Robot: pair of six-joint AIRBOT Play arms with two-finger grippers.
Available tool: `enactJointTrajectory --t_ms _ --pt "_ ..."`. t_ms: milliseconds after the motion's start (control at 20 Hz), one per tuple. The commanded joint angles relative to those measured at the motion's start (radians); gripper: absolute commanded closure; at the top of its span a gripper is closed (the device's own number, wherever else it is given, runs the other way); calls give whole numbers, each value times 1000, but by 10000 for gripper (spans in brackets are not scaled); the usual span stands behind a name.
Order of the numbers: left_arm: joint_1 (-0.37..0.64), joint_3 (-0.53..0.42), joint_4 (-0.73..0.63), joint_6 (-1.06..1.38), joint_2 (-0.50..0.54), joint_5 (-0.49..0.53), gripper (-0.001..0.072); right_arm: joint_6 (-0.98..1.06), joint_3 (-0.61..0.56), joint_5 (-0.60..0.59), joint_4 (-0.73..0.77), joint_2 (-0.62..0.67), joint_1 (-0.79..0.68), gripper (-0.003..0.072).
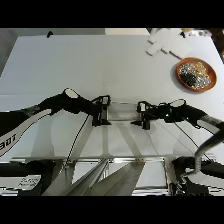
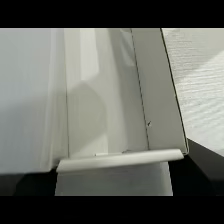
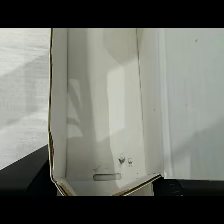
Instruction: Fold the box and place the chain.
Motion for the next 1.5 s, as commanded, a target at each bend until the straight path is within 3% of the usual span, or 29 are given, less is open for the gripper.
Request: enactJointTrajectory --t_ms 0,1000,1100,1200,1250,1450 --pt "38 -11 -3 -56 1 -1 15 -2 0 1 -1 1 0 227" --pt "-14 -12 29 -53 6 53 21 -2 0 1 -1 1 0 227" --pt "-15 -12 29 -53 6 53 89 -2 0 1 -1 1 0 227" --pt "-16 -12 30 -53 6 55 103 -2 0 1 -1 1 0 227" --pt "-16 -12 30 -53 6 54 166 -2 0 1 -1 1 0 227" --pt "-26 -12 30 -53 6 64 239 -2 0 1 -1 1 0 227"
